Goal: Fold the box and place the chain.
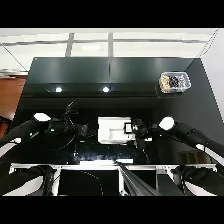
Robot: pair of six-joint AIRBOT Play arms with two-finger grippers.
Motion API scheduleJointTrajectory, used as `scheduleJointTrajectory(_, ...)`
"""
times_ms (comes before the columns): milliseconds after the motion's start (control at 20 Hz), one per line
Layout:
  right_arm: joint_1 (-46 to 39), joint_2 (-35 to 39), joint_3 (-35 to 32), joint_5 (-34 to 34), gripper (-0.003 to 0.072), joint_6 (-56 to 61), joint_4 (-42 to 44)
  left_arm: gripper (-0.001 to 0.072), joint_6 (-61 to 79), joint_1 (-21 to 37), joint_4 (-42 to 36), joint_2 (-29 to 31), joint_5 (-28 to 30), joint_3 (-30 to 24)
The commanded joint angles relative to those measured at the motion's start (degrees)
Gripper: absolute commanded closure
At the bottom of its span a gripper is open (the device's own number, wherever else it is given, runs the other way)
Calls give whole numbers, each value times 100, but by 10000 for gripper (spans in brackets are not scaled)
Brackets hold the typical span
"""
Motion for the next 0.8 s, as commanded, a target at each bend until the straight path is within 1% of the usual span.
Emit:
scheduleJointTrajectory(0, 0, 4, 0, 2, 206, 2, 2, 69, -81, 2, 26, 2, -542, 186)
scheduleJointTrajectory(350, 0, 4, 0, 2, 207, 7, 2, 70, -188, 2, 44, 2, -584, 402)
scheduleJointTrajectory(500, 0, 4, 0, 2, 207, 4, 2, 70, -186, 2, 42, 2, -837, 402)
scheduleJointTrajectory(600, 0, 4, 0, 2, 207, 4, 2, 70, -186, 0, 26, 2, -894, 402)
scheduleJointTrajectory(700, 0, 4, 0, 2, 206, 4, 2, 73, -238, -76, 24, 2, -822, 402)
scheduleJointTrajectory(750, 0, 4, 0, 2, 207, 4, 2, 73, -372, -199, 31, 2, -682, 402)
